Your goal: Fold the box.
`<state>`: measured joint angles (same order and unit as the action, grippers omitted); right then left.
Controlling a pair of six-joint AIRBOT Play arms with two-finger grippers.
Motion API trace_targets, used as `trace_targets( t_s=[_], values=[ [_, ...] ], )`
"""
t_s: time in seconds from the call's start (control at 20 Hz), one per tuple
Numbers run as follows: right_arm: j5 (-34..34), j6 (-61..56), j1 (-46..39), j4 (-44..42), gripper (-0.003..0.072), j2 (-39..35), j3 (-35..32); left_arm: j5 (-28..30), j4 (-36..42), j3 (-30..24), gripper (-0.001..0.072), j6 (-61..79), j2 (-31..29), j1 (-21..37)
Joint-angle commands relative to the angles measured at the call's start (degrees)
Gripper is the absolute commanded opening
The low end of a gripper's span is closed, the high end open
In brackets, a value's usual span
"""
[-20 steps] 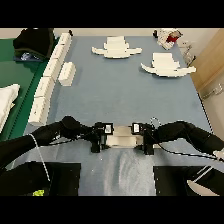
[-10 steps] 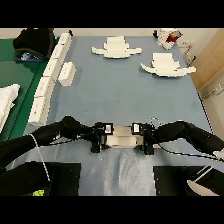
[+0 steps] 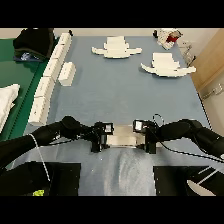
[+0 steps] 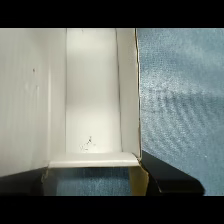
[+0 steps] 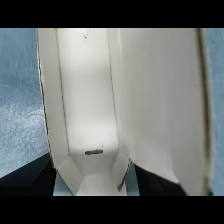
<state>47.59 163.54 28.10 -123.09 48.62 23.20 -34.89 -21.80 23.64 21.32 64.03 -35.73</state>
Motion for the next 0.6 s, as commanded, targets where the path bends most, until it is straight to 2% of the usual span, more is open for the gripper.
trace_targets(
  t_s=[0.0,0.1,0.2,0.25,0.3,0.35,0.4,0.55],
  values=[
    [8.9,-16.5,0.0,13.9,0.0720,-5.7,2.1,-0.2,-0.1,0.0,0.0512,0.1,0.0,0.0],
    [16.4,-27.2,0.0,21.8,0.0720,-9.5,4.2,-0.2,-0.1,0.1,0.0512,0.1,0.0,0.0],
    [22.1,-40.4,0.0,24.1,0.0718,-12.8,7.1,-0.2,-0.1,0.0,0.0512,0.1,0.0,0.0],
    [22.9,-47.9,0.0,23.0,0.0631,-13.9,8.0,-0.2,-0.1,0.0,0.0512,0.1,0.0,0.0],
    [23.1,-54.9,0.0,20.3,0.0447,-14.5,8.5,-0.2,-0.1,0.1,0.0512,0.1,0.0,0.0],
    [22.9,-60.2,0.0,17.5,0.0307,-14.6,8.5,-0.2,-0.1,0.0,0.0512,0.1,0.0,0.0],
    [22.6,-65.9,0.0,14.3,0.0276,-14.0,8.5,-0.2,-0.1,0.0,0.0512,0.1,0.0,0.0],
    [19.2,-78.2,0.2,-0.1,0.0277,-9.2,7.6,-0.2,-0.1,0.1,0.0512,0.1,0.0,0.0]
  ],
)
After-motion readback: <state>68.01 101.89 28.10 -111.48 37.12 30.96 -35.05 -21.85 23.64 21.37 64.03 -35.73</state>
